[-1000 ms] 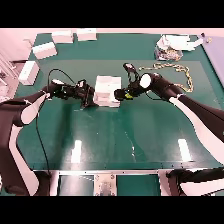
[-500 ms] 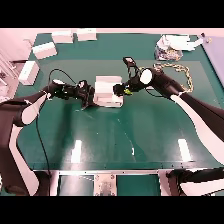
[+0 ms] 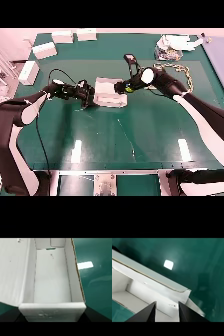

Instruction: Fold the box and place the chain.

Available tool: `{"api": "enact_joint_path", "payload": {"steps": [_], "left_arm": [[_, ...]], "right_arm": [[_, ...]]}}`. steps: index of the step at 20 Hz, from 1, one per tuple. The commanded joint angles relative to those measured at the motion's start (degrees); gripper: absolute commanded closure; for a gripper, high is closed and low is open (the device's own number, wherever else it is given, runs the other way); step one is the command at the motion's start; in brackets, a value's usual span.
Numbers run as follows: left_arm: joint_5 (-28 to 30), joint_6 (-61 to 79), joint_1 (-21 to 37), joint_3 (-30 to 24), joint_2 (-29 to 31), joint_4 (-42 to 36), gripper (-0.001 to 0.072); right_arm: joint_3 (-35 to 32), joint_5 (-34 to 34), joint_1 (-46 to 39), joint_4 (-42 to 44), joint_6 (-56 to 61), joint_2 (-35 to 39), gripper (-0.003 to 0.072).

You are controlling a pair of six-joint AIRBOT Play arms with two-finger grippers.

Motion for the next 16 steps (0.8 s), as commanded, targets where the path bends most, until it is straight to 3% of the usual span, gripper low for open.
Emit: {"api": "enact_joint_path", "payload": {"steps": [1, 4, 7, 8, 10, 12, 16], "left_arm": [[-0.07, -0.04, 0.04, 0.02, 0.0, 0.04, 0.0241], [-0.07, -0.04, 0.04, 0.02, 0.0, 0.04, 0.0241], [-0.07, -0.04, 0.04, 0.02, 0.0, 0.04, 0.0241], [-0.04, -0.04, 0.04, 0.02, 0.0, 0.04, 0.0241], [-0.07, -0.04, 0.04, 0.02, 0.0, 0.04, 0.0241], [-0.09, -0.04, 0.04, 0.02, 0.0, 0.04, 0.0241], [-0.04, -0.04, 0.04, 0.02, 0.0, 0.04, 0.0241]], "right_arm": [[0.02, -0.28, 0.15, -1.92, -0.15, 4.17, 0.0339], [-0.52, 5.79, 0.15, -6.05, 0.52, 5.33, 0.034], [-3.89, 11.85, -1.38, -15.23, 4.55, 6.45, 0.0428], [-5.68, 11.82, -2.38, -16.26, 4.57, 7.43, 0.0504], [-8.37, 11.72, -4.42, -16.26, 4.57, 9.42, 0.0543], [-9.9, 11.52, -6.01, -16.24, 4.57, 10.67, 0.0653], [-16.57, 7.1, -7.82, -12.52, 4.96, 10.64, 0.0676]]}}
